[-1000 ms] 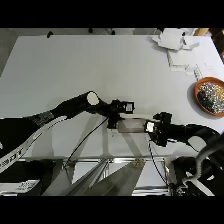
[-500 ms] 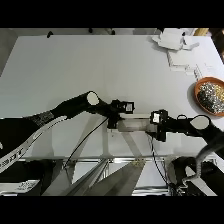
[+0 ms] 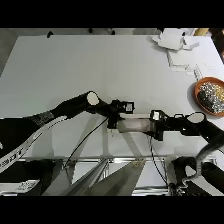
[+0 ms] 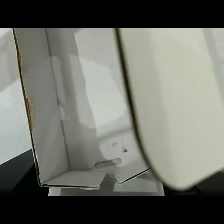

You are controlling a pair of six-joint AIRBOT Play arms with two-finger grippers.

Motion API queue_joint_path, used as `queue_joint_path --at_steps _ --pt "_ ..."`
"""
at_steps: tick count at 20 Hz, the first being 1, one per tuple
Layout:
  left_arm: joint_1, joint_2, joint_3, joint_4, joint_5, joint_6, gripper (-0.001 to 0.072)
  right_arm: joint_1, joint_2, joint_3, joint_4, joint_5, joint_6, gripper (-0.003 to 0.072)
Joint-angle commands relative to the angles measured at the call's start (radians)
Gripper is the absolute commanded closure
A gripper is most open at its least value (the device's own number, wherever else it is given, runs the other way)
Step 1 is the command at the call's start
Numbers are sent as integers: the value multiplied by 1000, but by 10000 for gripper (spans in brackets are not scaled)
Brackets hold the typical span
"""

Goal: Fold the box and place the chain.

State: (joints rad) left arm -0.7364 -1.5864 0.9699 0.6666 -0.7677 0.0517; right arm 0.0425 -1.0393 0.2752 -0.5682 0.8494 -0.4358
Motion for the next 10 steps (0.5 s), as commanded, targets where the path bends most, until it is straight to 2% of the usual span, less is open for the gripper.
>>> queue_joint_path --at_steps 1,2,5,7,10 --pt "-1 0 0 0 0 0 697 -2 -40 0 16 6 -31 104" --pt "0 0 0 0 0 0 697 -2 -45 0 16 7 -43 175" --pt "-1 0 0 0 0 0 697 -2 -46 0 16 0 -45 319" --pt "0 0 0 0 0 0 697 -2 -46 0 15 -3 -45 365" --pt "0 0 0 0 0 0 697 -2 -45 0 15 -3 -44 362"
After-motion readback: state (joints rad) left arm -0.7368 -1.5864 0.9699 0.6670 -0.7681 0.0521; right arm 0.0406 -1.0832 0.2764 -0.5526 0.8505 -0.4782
